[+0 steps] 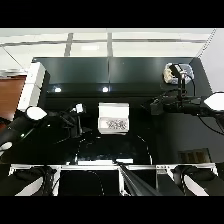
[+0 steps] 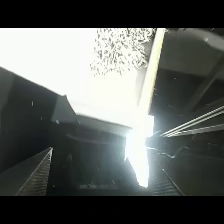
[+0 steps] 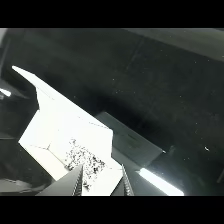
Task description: Fold the box and place the chain.
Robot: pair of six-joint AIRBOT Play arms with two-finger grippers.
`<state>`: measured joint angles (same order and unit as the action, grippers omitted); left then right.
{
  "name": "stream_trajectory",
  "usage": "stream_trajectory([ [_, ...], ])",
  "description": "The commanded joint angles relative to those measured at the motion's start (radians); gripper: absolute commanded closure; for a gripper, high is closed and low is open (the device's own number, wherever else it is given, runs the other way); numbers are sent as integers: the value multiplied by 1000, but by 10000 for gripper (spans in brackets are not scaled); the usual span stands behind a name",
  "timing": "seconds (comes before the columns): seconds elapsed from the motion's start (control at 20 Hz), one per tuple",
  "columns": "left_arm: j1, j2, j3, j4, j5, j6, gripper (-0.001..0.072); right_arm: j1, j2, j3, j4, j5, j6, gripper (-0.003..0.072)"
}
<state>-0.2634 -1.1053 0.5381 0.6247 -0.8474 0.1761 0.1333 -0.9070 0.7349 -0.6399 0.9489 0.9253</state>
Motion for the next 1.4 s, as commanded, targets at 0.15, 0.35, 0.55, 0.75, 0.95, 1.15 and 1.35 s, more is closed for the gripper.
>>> stream_trajectory([
  [0.15,-29,-177,64,-38,-2,165,-5,0,0,0,0,-3,6,397],
  [0.35,-42,-199,66,-41,-21,161,-5,0,0,0,0,-3,6,397],
  [0.55,-68,-201,69,-69,-24,161,-5,0,0,0,0,-3,6,397],
  [0.75,-87,-209,79,-123,6,159,-4,0,0,0,36,1,6,397],
  [0.95,-87,-218,89,-120,7,144,-3,0,0,0,66,10,6,397],
  [1.15,-87,-218,90,-121,21,132,-2,0,0,0,66,8,6,397],
  [1.35,-88,-225,97,-109,31,131,-1,0,0,0,66,8,6,397],
])
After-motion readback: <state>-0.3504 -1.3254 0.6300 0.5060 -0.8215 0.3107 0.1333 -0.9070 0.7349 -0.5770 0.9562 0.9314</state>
